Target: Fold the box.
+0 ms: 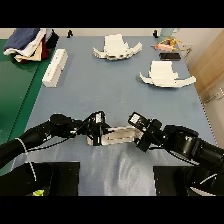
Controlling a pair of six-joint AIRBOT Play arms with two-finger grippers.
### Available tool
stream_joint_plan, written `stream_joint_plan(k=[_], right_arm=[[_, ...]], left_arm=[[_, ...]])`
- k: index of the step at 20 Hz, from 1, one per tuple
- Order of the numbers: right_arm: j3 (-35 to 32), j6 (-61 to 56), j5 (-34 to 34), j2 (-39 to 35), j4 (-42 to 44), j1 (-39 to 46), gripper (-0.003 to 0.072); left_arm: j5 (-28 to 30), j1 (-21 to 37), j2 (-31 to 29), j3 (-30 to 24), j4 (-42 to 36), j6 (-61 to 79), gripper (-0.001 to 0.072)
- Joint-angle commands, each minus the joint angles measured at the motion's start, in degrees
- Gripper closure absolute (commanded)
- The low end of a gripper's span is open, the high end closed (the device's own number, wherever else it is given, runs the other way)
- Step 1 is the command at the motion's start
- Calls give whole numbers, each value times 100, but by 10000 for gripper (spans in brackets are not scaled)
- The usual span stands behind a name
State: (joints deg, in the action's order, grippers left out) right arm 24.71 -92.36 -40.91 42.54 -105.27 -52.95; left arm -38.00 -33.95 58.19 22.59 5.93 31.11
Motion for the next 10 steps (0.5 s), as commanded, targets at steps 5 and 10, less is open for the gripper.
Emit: stream_joint_plan(k=[5,10], right_arm=[[-2,6653,162,291,4741,2129,-34],[4,8507,-538,1108,6277,2988,-34]], left_arm=[[-9,2,4,-4,4,13,695],[-9,0,4,-4,4,13,695]])
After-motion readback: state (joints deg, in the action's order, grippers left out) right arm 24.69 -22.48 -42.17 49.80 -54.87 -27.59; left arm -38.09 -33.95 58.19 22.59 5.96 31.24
